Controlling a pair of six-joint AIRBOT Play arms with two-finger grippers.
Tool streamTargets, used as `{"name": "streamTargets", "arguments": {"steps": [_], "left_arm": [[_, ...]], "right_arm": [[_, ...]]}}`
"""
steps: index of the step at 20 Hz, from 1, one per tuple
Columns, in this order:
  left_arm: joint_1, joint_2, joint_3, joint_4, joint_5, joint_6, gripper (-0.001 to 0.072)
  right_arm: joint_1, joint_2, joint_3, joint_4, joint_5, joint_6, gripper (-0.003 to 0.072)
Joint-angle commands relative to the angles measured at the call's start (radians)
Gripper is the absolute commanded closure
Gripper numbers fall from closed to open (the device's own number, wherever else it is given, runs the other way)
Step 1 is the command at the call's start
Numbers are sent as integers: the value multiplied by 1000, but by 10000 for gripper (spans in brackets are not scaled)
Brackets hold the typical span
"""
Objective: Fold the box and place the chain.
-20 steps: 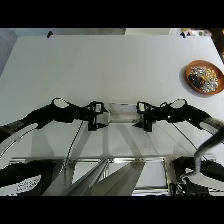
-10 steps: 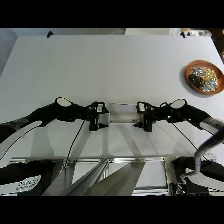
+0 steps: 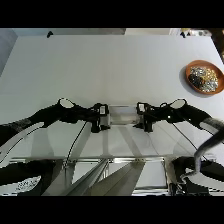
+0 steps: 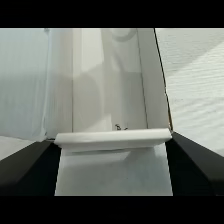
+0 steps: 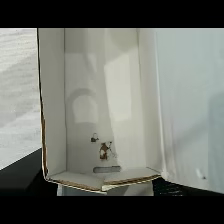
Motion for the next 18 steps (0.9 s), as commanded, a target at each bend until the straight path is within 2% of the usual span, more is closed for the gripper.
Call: {"name": "streamTargets", "arguments": {"steps": [1,2,4,8,9,12,13,18], "left_arm": [[-6,-6,0,-1,1,0,15],[-6,-13,0,-1,1,0,18],[-6,-21,3,-8,3,-2,90],[-6,-21,3,-21,6,1,93],[-6,-21,3,-23,7,1,113],[-6,-21,2,-24,9,1,547],[-6,-21,2,-24,9,1,588],[-6,-20,2,-23,9,-3,558]], "right_arm": [[0,1,1,3,-5,2,389],[0,1,1,3,-5,2,389],[0,1,1,3,-4,2,389],[0,1,1,3,-5,2,389],[0,1,1,3,-5,2,389],[0,1,1,3,-5,2,389],[0,1,1,3,-5,2,389],[0,1,1,3,-5,2,389]]}}
